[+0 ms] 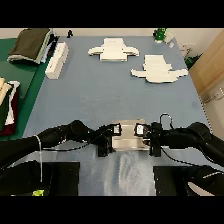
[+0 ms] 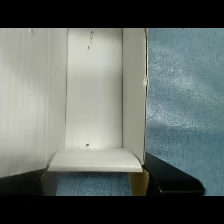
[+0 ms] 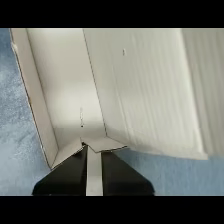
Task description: Fold the box.
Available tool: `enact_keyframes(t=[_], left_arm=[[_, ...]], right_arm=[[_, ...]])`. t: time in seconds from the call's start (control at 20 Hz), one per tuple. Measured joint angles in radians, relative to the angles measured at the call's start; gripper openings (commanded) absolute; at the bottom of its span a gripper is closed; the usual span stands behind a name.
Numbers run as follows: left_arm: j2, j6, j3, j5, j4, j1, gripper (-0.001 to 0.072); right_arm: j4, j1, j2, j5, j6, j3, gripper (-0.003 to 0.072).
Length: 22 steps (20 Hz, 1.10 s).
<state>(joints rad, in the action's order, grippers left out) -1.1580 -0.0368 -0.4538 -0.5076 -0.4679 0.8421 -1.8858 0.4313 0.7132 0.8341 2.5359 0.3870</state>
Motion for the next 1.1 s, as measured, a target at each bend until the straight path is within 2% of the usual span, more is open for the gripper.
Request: enact_keyframes(t=[0.05, 0.1, 0.15, 0.25, 0.45, 0.5, 0.55, 0.6, 0.65, 0.7, 0.9, 1.1], left_arm=[[0.0, 0.0, 0.0, 0.0, 0.0, 0.0, 0.0424], [0.0, 0.0, 0.0, 0.0, 0.0, 0.0, 0.0424], [0.0, 0.0, 0.0, 0.0, 0.0, 0.0, 0.0424], [0.0, 0.0, 0.0, 0.0, -0.001, 0.0, 0.0424], [0.0, 0.0, 0.0, 0.0, 0.0, 0.0, 0.0424], [0.0, 0.0, 0.0, 0.0, 0.0, 0.0, 0.0424], [0.0, 0.0, 0.0, 0.0, -0.001, 0.0, 0.0424], [0.0, 0.0, 0.0, 0.0, 0.0, 0.0, 0.0424], [0.0, 0.001, 0.0, 0.0, 0.0, 0.0, 0.0424], [0.0, 0.0, 0.0, 0.0, 0.0, 0.0, 0.0424], [0.0, 0.0, 0.0, 0.0, 0.0, 0.0, 0.0424], [0.0, 0.0, 0.0, 0.0, 0.0, 0.0, 0.0424]], right_arm=[[-0.02, 0.0, 0.009, -0.008, 0.015, 0.0, 0.0153], [-0.038, 0.0, 0.018, -0.016, 0.026, 0.0, 0.0372], [-0.053, 0.0, 0.024, -0.018, 0.034, 0.0, 0.0534], [-0.067, 0.002, 0.032, -0.021, 0.05, 0.0, 0.061], [-0.08, 0.0, 0.039, -0.027, 0.055, 0.0, 0.061], [-0.081, 0.0, 0.039, -0.028, 0.054, 0.0, 0.06], [-0.081, 0.0, 0.039, -0.027, 0.044, 0.0, 0.0498], [-0.08, 0.0, 0.035, -0.026, 0.021, 0.001, 0.0272], [-0.068, 0.0, 0.028, -0.01, -0.018, 0.005, 0.011], [-0.042, 0.001, 0.019, 0.017, -0.069, 0.011, 0.001], [0.205, -0.002, -0.042, 0.186, -0.436, 0.058, 0.0005], [0.565, -0.081, -0.074, 0.415, -0.958, 0.087, 0.0004]])
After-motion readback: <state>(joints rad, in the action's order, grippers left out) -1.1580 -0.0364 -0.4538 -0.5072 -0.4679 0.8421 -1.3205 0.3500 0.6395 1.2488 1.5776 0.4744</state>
